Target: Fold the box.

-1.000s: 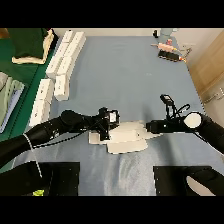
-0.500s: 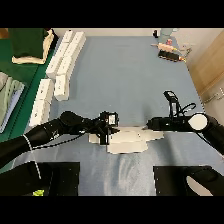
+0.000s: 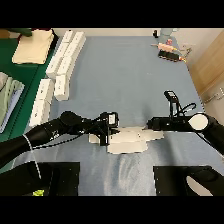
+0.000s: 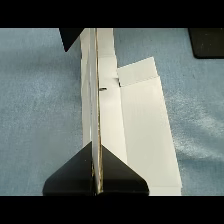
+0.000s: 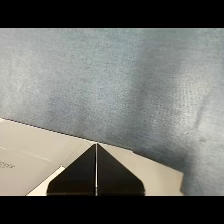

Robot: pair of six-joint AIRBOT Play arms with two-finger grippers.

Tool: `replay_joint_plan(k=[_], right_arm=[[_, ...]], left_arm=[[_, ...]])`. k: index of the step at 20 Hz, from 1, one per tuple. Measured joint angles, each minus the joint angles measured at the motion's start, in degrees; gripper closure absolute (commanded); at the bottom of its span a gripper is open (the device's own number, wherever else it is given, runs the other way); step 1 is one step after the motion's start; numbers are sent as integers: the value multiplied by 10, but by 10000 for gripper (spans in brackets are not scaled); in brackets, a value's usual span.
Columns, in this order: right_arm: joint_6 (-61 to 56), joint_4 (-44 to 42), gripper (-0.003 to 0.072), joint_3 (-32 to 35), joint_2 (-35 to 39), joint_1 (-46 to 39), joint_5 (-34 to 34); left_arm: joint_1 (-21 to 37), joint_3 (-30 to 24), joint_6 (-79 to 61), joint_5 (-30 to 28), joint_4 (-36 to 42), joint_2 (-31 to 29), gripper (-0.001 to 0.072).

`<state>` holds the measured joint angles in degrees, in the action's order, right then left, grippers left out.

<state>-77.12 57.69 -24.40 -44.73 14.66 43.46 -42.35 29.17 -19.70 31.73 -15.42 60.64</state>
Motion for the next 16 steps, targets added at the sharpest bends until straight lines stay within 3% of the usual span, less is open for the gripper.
replay_joint_plan(k=[16], right_arm=[[0,0,683,0,0,0,0]], left_arm=[[27,12,3,30,3,2,695]])
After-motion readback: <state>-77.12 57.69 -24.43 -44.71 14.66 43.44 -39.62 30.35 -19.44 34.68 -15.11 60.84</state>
